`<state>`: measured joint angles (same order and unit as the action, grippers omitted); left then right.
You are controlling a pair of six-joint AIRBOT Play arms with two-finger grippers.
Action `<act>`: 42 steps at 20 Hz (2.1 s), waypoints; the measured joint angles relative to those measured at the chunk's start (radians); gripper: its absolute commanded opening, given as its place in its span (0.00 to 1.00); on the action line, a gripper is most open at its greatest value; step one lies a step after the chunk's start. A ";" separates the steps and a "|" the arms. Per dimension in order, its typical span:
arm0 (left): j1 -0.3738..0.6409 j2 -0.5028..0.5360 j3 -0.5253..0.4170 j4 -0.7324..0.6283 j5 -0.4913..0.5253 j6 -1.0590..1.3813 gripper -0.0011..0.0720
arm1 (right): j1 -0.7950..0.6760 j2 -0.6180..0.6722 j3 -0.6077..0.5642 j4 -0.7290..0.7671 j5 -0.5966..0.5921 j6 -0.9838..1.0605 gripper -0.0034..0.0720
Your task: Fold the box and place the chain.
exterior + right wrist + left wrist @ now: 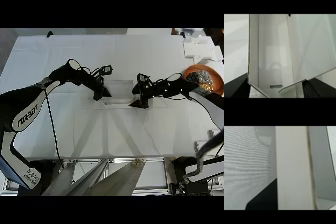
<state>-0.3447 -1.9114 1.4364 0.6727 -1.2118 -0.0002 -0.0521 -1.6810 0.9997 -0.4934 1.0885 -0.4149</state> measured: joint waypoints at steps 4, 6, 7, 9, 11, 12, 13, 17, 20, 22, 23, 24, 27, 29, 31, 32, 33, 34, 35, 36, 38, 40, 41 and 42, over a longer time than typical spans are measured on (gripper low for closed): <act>0.000 0.000 0.000 0.001 0.002 0.000 0.03 | 0.000 -0.015 0.000 0.020 0.006 -0.020 0.90; 0.000 0.000 0.000 0.001 0.002 0.000 0.03 | 0.000 -0.027 0.000 0.026 0.011 -0.023 0.90; 0.000 0.000 0.000 0.001 0.002 0.000 0.03 | 0.000 -0.031 0.000 0.029 0.014 -0.023 0.90; 0.000 0.000 0.000 0.001 0.002 0.000 0.03 | 0.000 -0.035 0.001 0.029 0.019 -0.026 0.90; 0.000 0.000 0.000 0.001 0.002 0.000 0.03 | 0.000 -0.037 0.001 0.028 0.023 -0.026 0.90; 0.000 0.000 0.000 0.001 0.002 0.000 0.03 | 0.000 -0.038 0.001 0.027 0.024 -0.027 0.90; 0.000 0.000 0.000 0.001 0.002 0.000 0.03 | 0.000 -0.038 0.001 0.026 0.024 -0.027 0.90; 0.000 0.000 0.000 0.000 0.003 0.000 0.03 | 0.000 -0.039 0.001 0.024 0.019 -0.027 0.90; 0.000 0.000 0.000 0.000 0.003 0.000 0.03 | 0.000 -0.039 0.001 0.023 0.017 -0.027 0.90; 0.000 0.000 0.000 0.000 0.003 0.000 0.03 | 0.000 -0.039 0.001 0.023 0.017 -0.027 0.90; 0.000 0.000 0.000 0.000 0.003 0.000 0.03 | 0.000 -0.039 0.000 0.023 0.019 -0.027 0.90; 0.000 0.000 0.000 0.000 0.003 0.000 0.03 | 0.000 -0.039 0.001 0.023 0.022 -0.028 0.90; 0.000 0.000 0.000 0.000 0.002 0.000 0.03 | 0.000 -0.039 0.001 0.023 0.027 -0.028 0.90; 0.000 0.000 0.000 0.000 0.002 0.000 0.03 | 0.000 -0.039 0.001 0.023 0.030 -0.027 0.90; 0.000 0.000 0.000 0.000 0.002 0.000 0.03 | 0.000 -0.039 0.001 0.022 0.032 -0.027 0.90; 0.000 0.000 0.000 0.000 0.002 0.000 0.03 | 0.000 -0.039 0.001 0.022 0.034 -0.028 0.90; 0.000 0.000 0.000 0.000 0.002 0.000 0.03 | 0.000 -0.039 0.001 0.022 0.035 -0.027 0.90; 0.000 0.000 0.000 0.000 0.002 0.000 0.03 | 0.000 -0.039 0.001 0.023 0.035 -0.028 0.90; 0.000 0.000 0.000 0.000 0.002 0.000 0.03 | 0.000 -0.039 0.001 0.022 0.036 -0.027 0.90; 0.000 0.000 0.000 0.000 0.002 0.000 0.03 | 0.000 -0.039 0.001 0.021 0.036 -0.028 0.90; 0.000 0.000 0.000 0.000 0.002 0.000 0.03 | 0.000 -0.039 0.001 0.014 0.035 -0.028 0.90; 0.000 0.000 0.000 0.000 0.003 0.000 0.03 | 0.000 -0.039 0.001 -0.002 0.029 -0.028 0.90; 0.000 0.000 0.000 0.000 0.003 0.000 0.03 | 0.000 -0.039 0.001 -0.016 0.023 -0.028 0.90; 0.000 0.000 0.000 0.000 0.003 0.000 0.03 | 0.000 -0.039 0.001 -0.027 0.018 -0.028 0.90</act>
<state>-0.3447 -1.9114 1.4361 0.6727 -1.2091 -0.0006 -0.0517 -1.7199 1.0004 -0.5201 1.1061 -0.4427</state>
